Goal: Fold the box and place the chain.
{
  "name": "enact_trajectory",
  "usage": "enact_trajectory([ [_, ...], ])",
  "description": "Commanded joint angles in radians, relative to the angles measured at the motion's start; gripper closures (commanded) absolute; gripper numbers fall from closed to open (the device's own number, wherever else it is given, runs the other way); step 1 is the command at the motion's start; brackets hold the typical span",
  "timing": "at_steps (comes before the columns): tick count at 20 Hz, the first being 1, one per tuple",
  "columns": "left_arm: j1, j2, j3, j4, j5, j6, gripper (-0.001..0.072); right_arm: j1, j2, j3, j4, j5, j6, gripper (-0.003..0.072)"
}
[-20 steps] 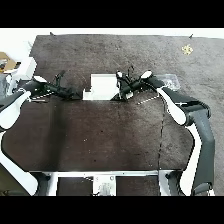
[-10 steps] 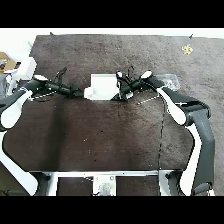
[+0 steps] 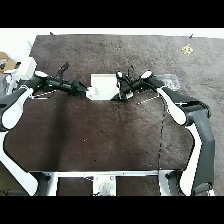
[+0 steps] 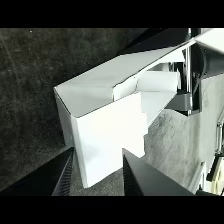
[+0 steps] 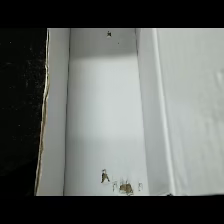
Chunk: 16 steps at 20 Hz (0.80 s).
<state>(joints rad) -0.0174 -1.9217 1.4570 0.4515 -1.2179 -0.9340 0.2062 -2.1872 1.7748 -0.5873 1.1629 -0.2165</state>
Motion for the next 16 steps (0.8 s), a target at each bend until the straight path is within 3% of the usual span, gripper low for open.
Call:
enact_trajectory([
  [1, -0.013, 0.000, 0.002, -0.005, 0.021, 0.000, 0.0379, 0.000, 0.000, 0.000, 0.000, 0.000, 0.000, 0.0231],
  [6, -0.026, 0.000, 0.029, 0.025, 0.003, -0.027, 0.0379, 0.000, 0.000, 0.000, 0.000, 0.000, 0.000, 0.0231],
  [11, -0.126, 0.000, 0.165, 0.286, 0.006, -0.237, 0.0379, 0.000, 0.000, 0.000, 0.000, 0.000, 0.000, 0.0231],
  [16, -0.171, 0.000, 0.222, 0.406, 0.024, -0.335, 0.0378, 0.000, 0.000, 0.000, 0.000, 0.000, 0.000, 0.0231],
])
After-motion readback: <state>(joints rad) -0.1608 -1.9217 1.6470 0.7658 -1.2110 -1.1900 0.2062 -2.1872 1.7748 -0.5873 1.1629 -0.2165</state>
